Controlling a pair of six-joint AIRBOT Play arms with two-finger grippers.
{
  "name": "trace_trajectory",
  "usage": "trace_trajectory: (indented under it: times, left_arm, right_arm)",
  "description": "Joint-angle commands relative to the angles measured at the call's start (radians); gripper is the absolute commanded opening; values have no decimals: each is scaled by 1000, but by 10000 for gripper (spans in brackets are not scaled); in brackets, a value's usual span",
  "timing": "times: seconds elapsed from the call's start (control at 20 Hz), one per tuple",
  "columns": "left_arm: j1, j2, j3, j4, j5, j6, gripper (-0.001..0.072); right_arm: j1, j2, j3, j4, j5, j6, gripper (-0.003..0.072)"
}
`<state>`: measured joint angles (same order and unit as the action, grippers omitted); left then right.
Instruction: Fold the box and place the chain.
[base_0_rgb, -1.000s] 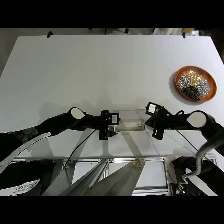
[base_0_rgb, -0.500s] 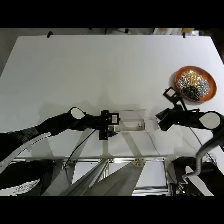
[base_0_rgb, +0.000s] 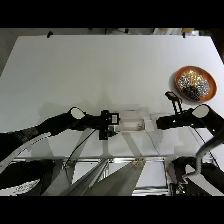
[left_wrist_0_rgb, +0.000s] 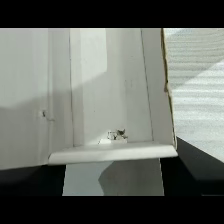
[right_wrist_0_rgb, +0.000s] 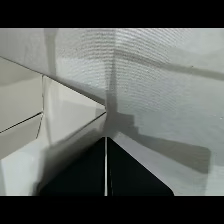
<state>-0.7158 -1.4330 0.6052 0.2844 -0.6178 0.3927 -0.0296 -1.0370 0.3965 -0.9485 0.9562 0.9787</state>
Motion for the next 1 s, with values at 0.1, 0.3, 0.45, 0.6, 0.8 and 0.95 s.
trace_trajectory:
  times: [0.1,0.3,0.45,0.6,0.8,0.95]
  left_arm:
    - [1,1,0,0,0,0,201]
    - [1,1,0,0,0,0,201]
    - [1,1,0,0,0,0,201]
    - [1,1,0,0,0,0,201]
    - [1,1,0,0,0,0,201]
    - [1,1,0,0,0,0,201]
  right_arm:
    - [-3,-53,0,46,35,16,17]
    - [-3,0,0,112,84,7,83]
    - [-3,62,0,142,112,9,237]
    - [-3,101,0,158,137,16,237]
    - [12,126,0,176,163,16,237]
    - [63,128,0,179,146,17,237]
